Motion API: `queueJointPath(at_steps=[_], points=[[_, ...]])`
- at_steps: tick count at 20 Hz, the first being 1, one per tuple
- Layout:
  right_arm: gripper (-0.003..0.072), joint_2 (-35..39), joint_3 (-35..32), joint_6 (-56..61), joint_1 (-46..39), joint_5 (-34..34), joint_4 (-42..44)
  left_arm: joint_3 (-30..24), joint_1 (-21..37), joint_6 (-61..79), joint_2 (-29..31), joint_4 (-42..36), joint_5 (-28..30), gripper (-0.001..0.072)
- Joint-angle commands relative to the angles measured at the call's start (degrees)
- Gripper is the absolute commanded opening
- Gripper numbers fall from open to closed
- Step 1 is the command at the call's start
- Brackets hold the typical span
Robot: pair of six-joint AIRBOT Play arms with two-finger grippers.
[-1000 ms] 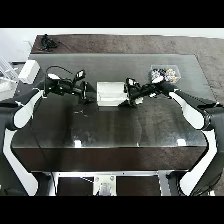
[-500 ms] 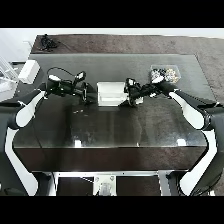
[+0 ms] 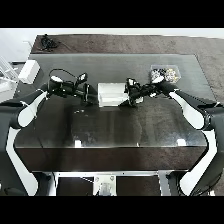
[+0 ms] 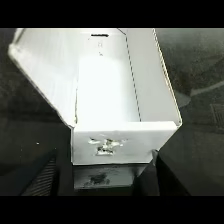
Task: Fold the box and place the chain.
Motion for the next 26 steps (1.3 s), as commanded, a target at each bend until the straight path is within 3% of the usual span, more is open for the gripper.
queueJointPath(at_steps=[1, 15, 26], points=[[0.0586, 0.00, -0.02, 0.04, 0.04, 0.09, 0.07, 0.28, 0.09, -0.94, -0.26, 1.29, -0.13, 0.0720], [0.0586, 0.00, -0.02, 0.02, 0.07, 0.09, 0.07, 0.39, 0.02, -2.93, -0.74, -0.76, -2.95, 0.0720], [0.0587, 0.00, -0.02, 0.02, 0.04, 0.09, 0.07, 0.42, -1.53, -1.01, -2.19, -4.72, -0.46, 0.0720]])
